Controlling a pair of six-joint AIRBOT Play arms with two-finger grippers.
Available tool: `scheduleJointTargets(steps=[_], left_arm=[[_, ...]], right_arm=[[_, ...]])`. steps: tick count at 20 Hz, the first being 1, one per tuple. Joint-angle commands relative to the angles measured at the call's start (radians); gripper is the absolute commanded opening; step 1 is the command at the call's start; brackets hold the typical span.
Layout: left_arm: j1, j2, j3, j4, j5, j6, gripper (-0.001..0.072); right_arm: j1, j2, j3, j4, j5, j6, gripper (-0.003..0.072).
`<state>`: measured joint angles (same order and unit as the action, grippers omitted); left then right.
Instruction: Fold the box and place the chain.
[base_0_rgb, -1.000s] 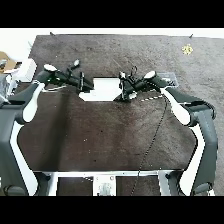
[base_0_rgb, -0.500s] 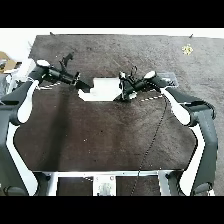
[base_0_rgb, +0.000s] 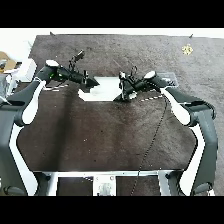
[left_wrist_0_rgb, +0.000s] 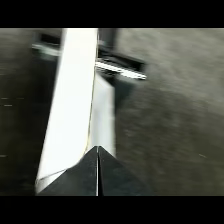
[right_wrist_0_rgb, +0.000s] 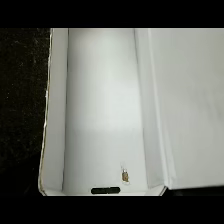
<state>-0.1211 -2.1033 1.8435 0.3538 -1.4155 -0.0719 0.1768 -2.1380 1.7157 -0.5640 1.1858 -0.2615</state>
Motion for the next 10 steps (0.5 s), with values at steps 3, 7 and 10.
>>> scheduleJointTargets(steps=[3, 7, 10], left_arm=[[-0.003, 0.000, 0.000, -0.002, 0.178, -0.005, 0.0010], [-0.003, 0.000, 0.000, 0.005, 0.253, -0.007, 0.0010], [-0.003, 0.000, 0.000, 0.050, 0.256, -0.011, 0.0009]], right_arm=[[0.000, 0.000, 0.000, 0.000, 0.000, 0.000, 0.0446], [0.000, 0.000, 0.000, 0.000, 0.000, 0.000, 0.0446], [0.000, 0.000, 0.000, 0.000, 0.000, 0.000, 0.0446]])
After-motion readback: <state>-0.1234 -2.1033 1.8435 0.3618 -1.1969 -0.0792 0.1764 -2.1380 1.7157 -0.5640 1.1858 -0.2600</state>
